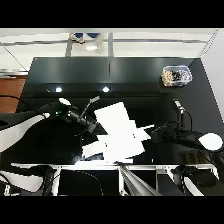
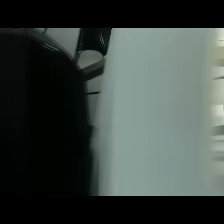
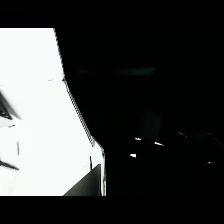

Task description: Fold the box and place the chain.

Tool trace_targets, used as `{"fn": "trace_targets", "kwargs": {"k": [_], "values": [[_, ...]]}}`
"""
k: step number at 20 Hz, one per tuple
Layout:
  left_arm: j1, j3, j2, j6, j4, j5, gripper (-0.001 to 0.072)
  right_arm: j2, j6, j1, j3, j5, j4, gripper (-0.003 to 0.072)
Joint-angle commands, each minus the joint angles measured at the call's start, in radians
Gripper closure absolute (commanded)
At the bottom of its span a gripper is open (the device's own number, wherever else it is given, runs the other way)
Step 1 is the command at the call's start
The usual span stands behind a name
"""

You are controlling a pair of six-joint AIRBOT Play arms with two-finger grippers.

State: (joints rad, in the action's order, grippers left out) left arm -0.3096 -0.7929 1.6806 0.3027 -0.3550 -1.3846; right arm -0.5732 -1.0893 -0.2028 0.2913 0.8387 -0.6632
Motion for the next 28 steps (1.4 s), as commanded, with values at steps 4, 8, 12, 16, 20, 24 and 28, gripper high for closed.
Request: {"fn": "trace_targets", "kwargs": {"k": [4, 8, 12, 16, 20, 24, 28], "values": [[0.002, -0.018, 0.002, -0.061, -0.01, -0.019, 0.068, 0.002, -0.018, 0.031, 0.032, 0.039, -0.059, -0.0016], [0.005, -0.053, -0.04, -0.061, -0.085, -0.025, 0.0685, 0.002, -0.016, 0.154, 0.237, 0.189, -0.306, -0.0016], [-0.025, -0.055, -0.195, -0.061, -0.257, 0.138, 0.0686, 0.001, 0.062, 0.206, 0.356, 0.238, -0.41, -0.0016], [-0.116, 0.005, -0.388, -0.131, -0.341, 0.404, 0.0686, -0.002, 0.146, 0.164, 0.353, 0.253, -0.415, -0.0016], [-0.184, 0.106, -0.442, -0.433, -0.401, 0.542, 0.0681, -0.002, 0.257, 0.086, 0.335, 0.227, -0.412, -0.0016], [-0.206, 0.127, -0.43, -0.375, -0.386, 0.585, 0.0681, -0.003, 0.279, -0.01, 0.24, 0.141, -0.411, -0.0016], [-0.206, 0.16, -0.429, -0.377, -0.387, 0.622, 0.0682, -0.003, 0.287, -0.116, 0.142, 0.087, -0.411, -0.0016]]}}
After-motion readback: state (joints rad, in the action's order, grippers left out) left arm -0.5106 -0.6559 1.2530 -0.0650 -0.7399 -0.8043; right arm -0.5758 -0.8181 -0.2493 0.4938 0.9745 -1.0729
